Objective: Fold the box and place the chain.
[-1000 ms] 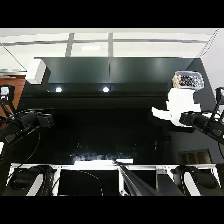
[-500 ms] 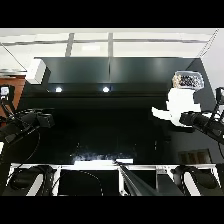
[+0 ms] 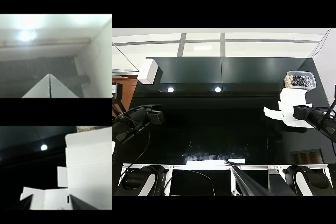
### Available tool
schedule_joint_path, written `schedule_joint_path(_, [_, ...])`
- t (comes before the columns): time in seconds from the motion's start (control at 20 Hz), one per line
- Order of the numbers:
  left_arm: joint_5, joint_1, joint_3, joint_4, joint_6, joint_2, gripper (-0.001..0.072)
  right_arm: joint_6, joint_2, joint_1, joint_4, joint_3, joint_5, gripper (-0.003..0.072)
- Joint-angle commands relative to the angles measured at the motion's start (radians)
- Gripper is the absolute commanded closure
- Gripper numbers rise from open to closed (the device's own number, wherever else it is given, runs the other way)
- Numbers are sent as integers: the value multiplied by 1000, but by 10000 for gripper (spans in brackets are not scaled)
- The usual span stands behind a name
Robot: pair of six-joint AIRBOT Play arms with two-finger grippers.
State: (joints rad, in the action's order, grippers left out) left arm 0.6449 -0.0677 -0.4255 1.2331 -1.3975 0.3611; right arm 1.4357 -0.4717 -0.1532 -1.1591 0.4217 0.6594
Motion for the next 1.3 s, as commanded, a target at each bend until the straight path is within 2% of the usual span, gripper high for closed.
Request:
schedule_joint_path(0.0, [-150, -1, 0, -18, 2, 1, 677, 10, -14, -3, -24, 1, -79, -34])
schedule_joint_path(0.05, [-181, -1, 2, -19, 2, 5, 606, 48, -32, -8, -50, 8, -104, -34])
schedule_joint_path(0.1, [-209, -1, 2, -21, 2, 13, 236, 112, -71, -26, -87, 36, -116, -34])
schedule_joint_path(0.15, [-229, -1, 2, -36, -4, 27, -1, 145, -122, -57, -119, 82, -116, -34])
schedule_joint_path(0.3, [-236, -1, 1, -46, -5, 77, -4, 145, -354, -203, -169, 319, -39, -34])
schedule_joint_path(0.5, [-175, -1, 1, -82, -4, 132, -4, 139, -665, -463, -294, 616, 186, -34])
schedule_joint_path(0.6, [-150, -1, 1, -83, -4, 156, -4, 139, -770, -588, -311, 699, 312, -34])
schedule_joint_path(0.7, [-122, -1, 1, -97, -4, 179, -3, 136, -849, -702, -300, 731, 390, -34])
schedule_joint_path(0.75, [-109, -1, 1, -104, -4, 190, -4, 85, -886, -750, -243, 741, 414, -34])
schedule_joint_path(0.8, [-98, -1, 1, -119, -4, 204, -4, -48, -930, -801, -113, 756, 446, -34])
schedule_joint_path(0.85, [-91, -1, 1, -127, -4, 217, -3, -219, -982, -845, 65, 775, 514, -34])
schedule_joint_path(0.95, [-87, -1, 1, -154, -4, 249, -3, -356, -1101, -911, 301, 812, 671, -34])
schedule_joint_path(1.15, [-86, -1, 1, -234, -5, 298, -4, -402, -1282, -884, 323, 888, 867, -34])
schedule_joint_path(1.25, [-85, -1, 1, -243, -4, 301, -4, -428, -1315, -838, 258, 921, 875, -34])
